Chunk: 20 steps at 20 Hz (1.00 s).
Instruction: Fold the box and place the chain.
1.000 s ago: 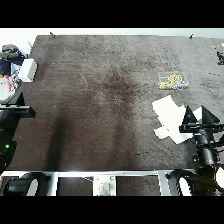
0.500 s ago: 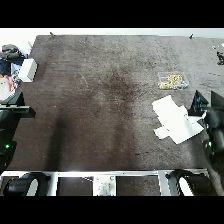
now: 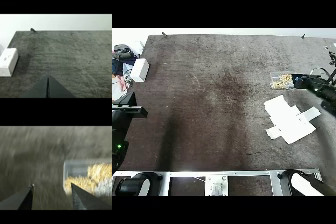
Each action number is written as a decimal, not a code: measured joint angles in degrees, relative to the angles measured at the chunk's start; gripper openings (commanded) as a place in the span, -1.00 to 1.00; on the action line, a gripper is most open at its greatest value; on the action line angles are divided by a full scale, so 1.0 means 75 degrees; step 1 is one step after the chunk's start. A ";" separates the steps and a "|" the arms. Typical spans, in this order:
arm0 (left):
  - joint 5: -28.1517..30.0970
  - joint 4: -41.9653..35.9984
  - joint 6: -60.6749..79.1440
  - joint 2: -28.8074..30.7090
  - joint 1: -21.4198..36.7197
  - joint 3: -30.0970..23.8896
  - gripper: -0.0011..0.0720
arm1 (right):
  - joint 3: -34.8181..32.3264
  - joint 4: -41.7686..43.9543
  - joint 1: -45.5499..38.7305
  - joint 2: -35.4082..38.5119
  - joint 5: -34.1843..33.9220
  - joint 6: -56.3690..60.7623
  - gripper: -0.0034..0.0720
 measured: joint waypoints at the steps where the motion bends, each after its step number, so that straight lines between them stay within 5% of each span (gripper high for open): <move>1: 0.0003 0.0000 0.0000 0.0000 0.0000 0.0000 -0.94 | 0.0469 -0.0799 -0.0466 -0.0434 0.0685 0.0571 0.51; 7: 0.0000 0.0000 0.0000 0.0000 0.0000 0.0000 -0.94 | 0.3223 -0.3520 -0.2521 -0.2632 0.3538 0.2104 0.51; 13: 0.0003 0.0000 -0.0003 0.0000 0.0000 0.0000 -0.94 | 0.6341 -0.5219 -0.2981 -0.5039 0.6015 0.2512 0.50; 15: 0.0003 0.0000 0.0000 0.0000 0.0000 0.0000 -0.94 | 0.6968 -0.5531 -0.2993 -0.5578 0.6467 0.2515 0.34; 20: 0.0000 0.0000 -0.0003 0.0000 0.0000 0.0000 -0.94 | 0.7554 -0.6065 -0.2993 -0.6449 0.7443 0.2154 0.34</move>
